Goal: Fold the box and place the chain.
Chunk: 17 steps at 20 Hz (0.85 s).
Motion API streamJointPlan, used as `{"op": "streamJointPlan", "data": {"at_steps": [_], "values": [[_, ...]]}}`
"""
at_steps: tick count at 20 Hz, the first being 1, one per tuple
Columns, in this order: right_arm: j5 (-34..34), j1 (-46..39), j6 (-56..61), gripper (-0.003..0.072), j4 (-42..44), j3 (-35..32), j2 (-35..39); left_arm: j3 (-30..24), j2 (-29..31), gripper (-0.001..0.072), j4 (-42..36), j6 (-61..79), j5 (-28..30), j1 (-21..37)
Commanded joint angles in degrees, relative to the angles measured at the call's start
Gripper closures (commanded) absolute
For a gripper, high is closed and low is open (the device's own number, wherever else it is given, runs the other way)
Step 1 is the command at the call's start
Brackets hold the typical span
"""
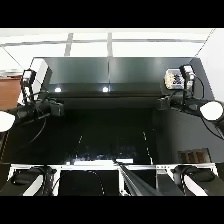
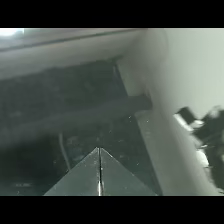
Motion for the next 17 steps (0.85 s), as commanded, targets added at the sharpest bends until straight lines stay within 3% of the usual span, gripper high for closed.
{"op": "streamJointPlan", "data": {"at_steps": [1, 17], "values": [[-4.2, -3.3, 5.1, 0.0668, -8.0, -3.2, 0.0, -4.8, 4.7, 0.0686, 0.5, 0.2, 3.8, -1.0], [-4.2, -3.8, 5.1, 0.0668, -8.3, -3.2, 0.0, -4.9, 4.7, 0.0685, 0.3, 0.2, 3.1, -1.0]]}}
